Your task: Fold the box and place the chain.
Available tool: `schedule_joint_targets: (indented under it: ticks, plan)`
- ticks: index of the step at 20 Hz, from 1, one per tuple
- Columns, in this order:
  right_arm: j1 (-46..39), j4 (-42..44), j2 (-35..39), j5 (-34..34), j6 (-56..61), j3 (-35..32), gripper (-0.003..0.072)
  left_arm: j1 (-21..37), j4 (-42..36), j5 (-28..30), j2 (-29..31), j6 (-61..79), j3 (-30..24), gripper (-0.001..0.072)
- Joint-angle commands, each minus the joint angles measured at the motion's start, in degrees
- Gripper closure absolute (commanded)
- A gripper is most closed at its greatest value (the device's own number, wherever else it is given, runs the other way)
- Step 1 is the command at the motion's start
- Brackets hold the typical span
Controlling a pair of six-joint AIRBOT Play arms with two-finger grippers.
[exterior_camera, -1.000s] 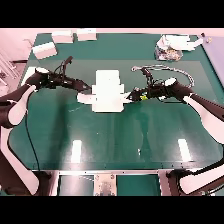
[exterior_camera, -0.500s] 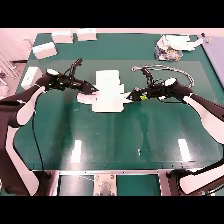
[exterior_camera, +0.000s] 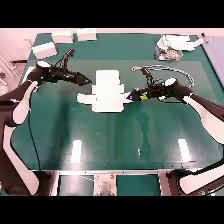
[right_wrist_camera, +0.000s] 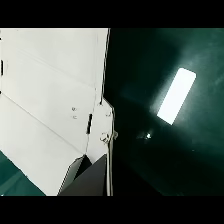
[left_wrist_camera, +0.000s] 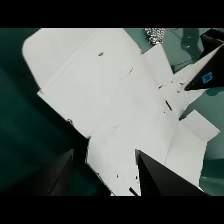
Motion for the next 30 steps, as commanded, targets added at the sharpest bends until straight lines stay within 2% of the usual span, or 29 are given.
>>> schedule_joint_targets:
  ticks: [1, 5, 11, 17, 22, 30]
  plan:
    - [-0.02, 0.04, -0.02, -0.02, 0.02, 0.04, 0.0678, -0.17, 5.09, 3.15, -0.04, -1.88, 0.87, 0.0253]
    - [-0.02, 0.04, -0.02, -0.02, 0.02, 0.04, 0.0678, -2.08, 5.68, 6.10, -0.31, -0.33, 0.87, 0.0252]
    - [-0.07, 0.02, -0.02, -0.02, -0.02, 0.04, 0.0678, -2.54, 2.67, 4.44, -3.61, 0.42, 0.81, 0.0252]
    - [-0.07, 0.00, -0.02, -0.02, -0.20, 0.04, 0.0678, -2.56, -6.36, 1.42, -6.91, 3.17, 0.81, 0.0252]
    - [-0.07, 0.00, -0.02, -0.04, -0.24, 0.04, 0.0678, -2.56, -8.35, -0.07, -8.39, 4.66, 0.81, 0.0253]
    - [-0.04, 0.04, -0.02, -0.22, -1.25, 0.04, 0.0678, -4.11, -8.46, 0.61, -9.27, 5.92, 0.81, 0.0254]
